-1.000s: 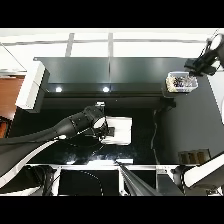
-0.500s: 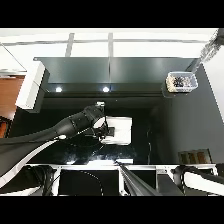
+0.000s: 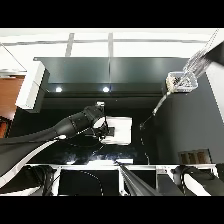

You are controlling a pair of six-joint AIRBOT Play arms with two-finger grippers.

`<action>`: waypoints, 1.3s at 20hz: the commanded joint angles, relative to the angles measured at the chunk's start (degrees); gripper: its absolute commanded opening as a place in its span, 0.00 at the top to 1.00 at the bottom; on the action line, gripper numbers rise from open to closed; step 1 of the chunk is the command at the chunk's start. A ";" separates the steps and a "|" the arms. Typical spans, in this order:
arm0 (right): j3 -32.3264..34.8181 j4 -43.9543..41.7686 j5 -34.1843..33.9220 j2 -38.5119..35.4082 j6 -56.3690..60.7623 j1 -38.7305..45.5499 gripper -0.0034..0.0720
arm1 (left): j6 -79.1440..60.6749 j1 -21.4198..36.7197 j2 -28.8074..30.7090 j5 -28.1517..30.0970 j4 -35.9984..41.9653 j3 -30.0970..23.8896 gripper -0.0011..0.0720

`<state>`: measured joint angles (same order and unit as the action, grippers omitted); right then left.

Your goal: Fold the box and place the chain.

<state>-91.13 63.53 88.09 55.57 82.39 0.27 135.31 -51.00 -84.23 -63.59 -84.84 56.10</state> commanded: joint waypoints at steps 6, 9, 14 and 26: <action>26.23 -10.47 -9.79 -4.87 0.87 -16.11 0.94 | -0.02 0.02 -0.02 0.31 -0.17 0.04 0.94; 28.09 -11.93 -12.68 -4.85 0.94 -21.40 0.95 | -0.02 0.02 -0.02 0.28 -0.17 0.04 0.94; 28.11 -12.00 -15.47 -4.70 1.42 -26.91 0.95 | -0.02 0.02 -0.02 0.31 -0.17 0.04 0.94; 28.09 -2.80 -6.95 -4.70 6.64 -27.91 0.94 | -0.02 0.02 -0.02 0.09 -0.17 0.04 0.94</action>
<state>-63.07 54.13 77.95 50.89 85.60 -27.53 135.31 -51.00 -84.20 -63.35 -84.99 56.10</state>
